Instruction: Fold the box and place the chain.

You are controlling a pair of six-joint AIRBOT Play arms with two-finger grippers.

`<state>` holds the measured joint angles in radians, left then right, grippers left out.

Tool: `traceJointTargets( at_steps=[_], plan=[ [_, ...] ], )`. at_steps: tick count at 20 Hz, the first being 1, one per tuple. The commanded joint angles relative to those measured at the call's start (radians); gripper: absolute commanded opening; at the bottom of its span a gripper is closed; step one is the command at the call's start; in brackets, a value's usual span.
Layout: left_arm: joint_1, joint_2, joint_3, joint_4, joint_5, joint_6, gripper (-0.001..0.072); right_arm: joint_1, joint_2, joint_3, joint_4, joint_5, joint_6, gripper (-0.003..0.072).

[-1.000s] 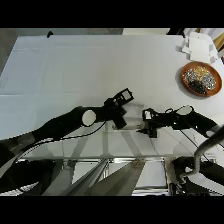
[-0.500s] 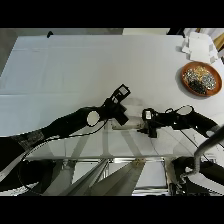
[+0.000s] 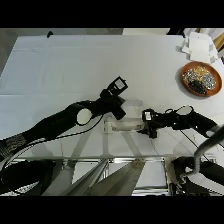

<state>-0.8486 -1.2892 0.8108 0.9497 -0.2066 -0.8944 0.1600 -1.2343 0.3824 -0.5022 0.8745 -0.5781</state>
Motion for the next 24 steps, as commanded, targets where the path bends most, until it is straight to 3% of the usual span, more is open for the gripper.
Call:
traceJointTargets(
  at_steps=[1,5,10,15,19,22,24],
  plan=[
    [0.021,-0.021,0.001,0.012,-0.032,0.005,0.0000,0.000,0.000,0.000,0.002,-0.002,0.002,0.0433],
    [0.021,-0.090,0.001,0.012,-0.099,0.005,0.0001,0.000,0.000,0.000,0.002,-0.002,0.002,0.0433],
    [0.034,-0.025,0.001,0.015,-0.155,0.131,0.0002,0.000,0.000,0.000,0.002,-0.002,0.002,0.0433],
    [0.109,0.120,0.001,0.175,-0.423,0.152,0.0001,0.000,0.000,0.000,0.002,-0.002,0.002,0.0433],
    [0.117,0.149,0.001,0.207,-0.643,0.263,0.0002,0.000,0.000,0.000,0.002,-0.002,0.002,0.0433],
    [0.100,0.138,-0.002,0.154,-0.714,0.307,0.0002,0.000,0.000,0.000,0.002,-0.002,0.002,0.0433],
    [0.097,0.127,-0.022,0.129,-0.708,0.323,0.0002,0.000,0.000,0.000,0.002,-0.002,0.002,0.0433]
  ],
)
